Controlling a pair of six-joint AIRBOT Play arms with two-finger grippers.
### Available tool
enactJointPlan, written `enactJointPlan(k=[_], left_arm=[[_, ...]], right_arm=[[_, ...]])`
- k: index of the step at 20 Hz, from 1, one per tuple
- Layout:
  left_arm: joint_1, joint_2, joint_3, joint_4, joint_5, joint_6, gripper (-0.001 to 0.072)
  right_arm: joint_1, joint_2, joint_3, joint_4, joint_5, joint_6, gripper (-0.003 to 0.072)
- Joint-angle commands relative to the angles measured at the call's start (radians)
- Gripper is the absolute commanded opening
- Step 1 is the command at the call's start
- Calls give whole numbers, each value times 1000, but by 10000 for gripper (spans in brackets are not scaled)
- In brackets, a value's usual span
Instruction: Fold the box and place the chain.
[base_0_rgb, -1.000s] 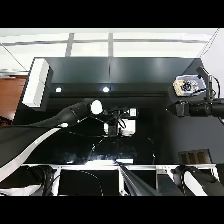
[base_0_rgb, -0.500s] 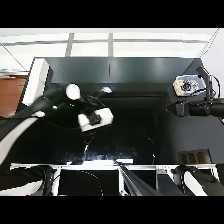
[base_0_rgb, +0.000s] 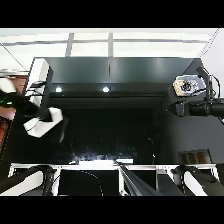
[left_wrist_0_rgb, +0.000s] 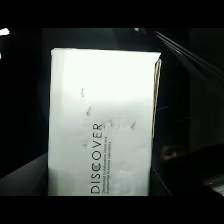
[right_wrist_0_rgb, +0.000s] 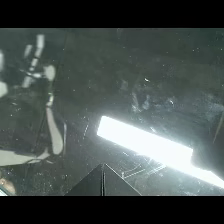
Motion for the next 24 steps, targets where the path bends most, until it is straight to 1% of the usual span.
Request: enactJointPlan(k=[1,2,4,7,9,11,14,15,16,17,19,22,24], left_arm=[[238,45,-15,48,47,-23,280],[284,45,-15,27,92,-17,280],[333,45,-15,22,193,31,280],[336,37,-15,9,337,163,278],[337,10,-15,-21,380,221,278],[336,-36,-15,-36,409,229,278],[329,-100,-15,-117,457,294,280],[322,-114,-15,-127,478,304,336],[312,-122,-15,-127,513,302,583],[307,-123,-14,-128,540,282,718],[306,-108,-5,-126,540,262,718],[306,-47,32,-93,474,233,718],[303,19,63,-116,435,224,718]], right_arm=[[0,1,0,1,-4,0,10],[0,1,0,1,-7,0,10],[0,1,0,1,-7,0,10],[0,1,0,1,-16,5,10],[0,1,0,1,-34,7,10],[0,1,0,1,-58,7,10],[0,1,0,1,-71,8,10],[0,1,0,1,-71,8,10],[0,1,0,1,-70,12,10],[0,1,0,1,-70,19,10],[2,1,0,2,-69,23,10],[2,1,0,10,-66,22,10],[2,1,10,43,-81,14,10]])
